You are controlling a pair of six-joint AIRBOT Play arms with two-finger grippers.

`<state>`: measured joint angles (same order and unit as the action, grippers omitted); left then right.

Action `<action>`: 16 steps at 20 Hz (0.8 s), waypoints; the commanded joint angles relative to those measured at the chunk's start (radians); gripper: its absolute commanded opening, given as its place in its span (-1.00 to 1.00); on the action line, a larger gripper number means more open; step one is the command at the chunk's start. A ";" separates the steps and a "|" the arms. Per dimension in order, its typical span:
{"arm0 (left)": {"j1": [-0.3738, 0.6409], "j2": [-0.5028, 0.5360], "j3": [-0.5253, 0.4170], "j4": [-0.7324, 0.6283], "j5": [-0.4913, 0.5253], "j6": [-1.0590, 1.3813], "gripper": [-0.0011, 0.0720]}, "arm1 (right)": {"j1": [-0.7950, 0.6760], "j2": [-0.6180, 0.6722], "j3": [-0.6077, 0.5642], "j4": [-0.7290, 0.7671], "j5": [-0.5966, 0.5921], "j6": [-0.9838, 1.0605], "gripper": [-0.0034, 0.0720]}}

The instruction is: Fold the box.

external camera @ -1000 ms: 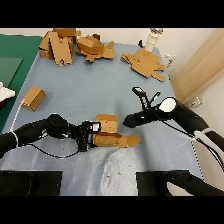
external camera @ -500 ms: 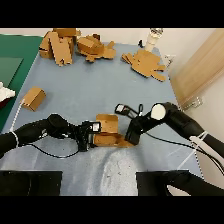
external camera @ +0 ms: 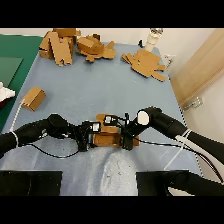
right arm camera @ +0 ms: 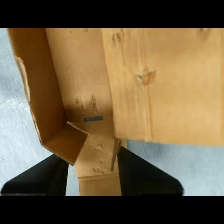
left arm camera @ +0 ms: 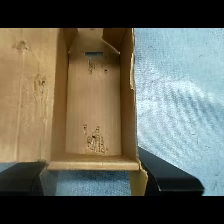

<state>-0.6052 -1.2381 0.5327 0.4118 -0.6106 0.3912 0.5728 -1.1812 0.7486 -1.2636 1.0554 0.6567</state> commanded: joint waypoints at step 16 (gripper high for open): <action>0.000 0.000 0.000 0.000 -0.002 0.000 -0.19 | 0.082 -0.010 0.000 0.188 -0.132 -0.001 -0.45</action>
